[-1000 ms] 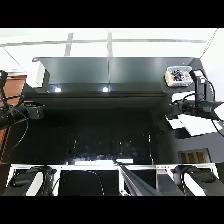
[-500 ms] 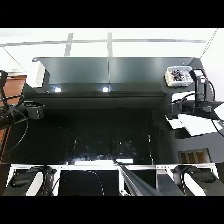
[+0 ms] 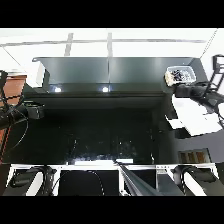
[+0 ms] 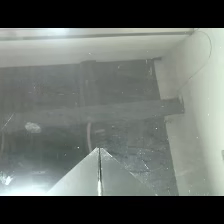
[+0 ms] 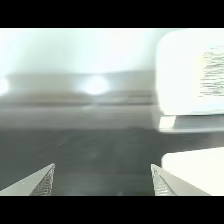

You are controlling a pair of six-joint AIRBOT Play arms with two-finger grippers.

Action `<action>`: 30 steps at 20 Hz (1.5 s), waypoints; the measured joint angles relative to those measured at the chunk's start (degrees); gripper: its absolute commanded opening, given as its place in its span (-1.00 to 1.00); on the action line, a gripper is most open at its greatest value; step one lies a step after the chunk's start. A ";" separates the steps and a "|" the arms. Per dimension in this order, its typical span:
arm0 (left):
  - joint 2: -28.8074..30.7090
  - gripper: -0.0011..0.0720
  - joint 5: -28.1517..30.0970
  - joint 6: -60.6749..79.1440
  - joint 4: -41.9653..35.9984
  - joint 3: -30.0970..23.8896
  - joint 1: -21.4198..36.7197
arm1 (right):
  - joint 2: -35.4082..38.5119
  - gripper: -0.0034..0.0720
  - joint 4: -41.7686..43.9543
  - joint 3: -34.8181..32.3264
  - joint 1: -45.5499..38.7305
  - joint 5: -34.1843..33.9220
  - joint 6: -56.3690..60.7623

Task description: Fold the box and place the chain.

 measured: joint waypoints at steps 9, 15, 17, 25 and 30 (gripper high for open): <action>0.00 -0.91 0.98 0.00 -1.11 0.00 -0.07 | -13.86 1.00 -10.14 12.52 -34.97 6.62 8.72; -0.83 -0.91 0.98 -0.15 -1.31 0.00 -0.07 | -27.61 1.00 -10.40 23.17 -45.42 21.05 -0.81; -1.79 -0.91 0.98 -0.17 -1.38 0.00 -0.07 | -31.74 1.00 -9.33 24.90 -46.40 28.11 -8.04; -6.67 -0.91 1.03 -0.20 -5.18 -0.02 -0.07 | -41.46 0.32 -3.08 34.14 -44.94 38.53 -25.35; -7.78 -0.91 0.68 -0.20 -6.71 -0.02 -0.07 | -47.28 0.16 -6.25 39.30 -40.74 41.18 -27.08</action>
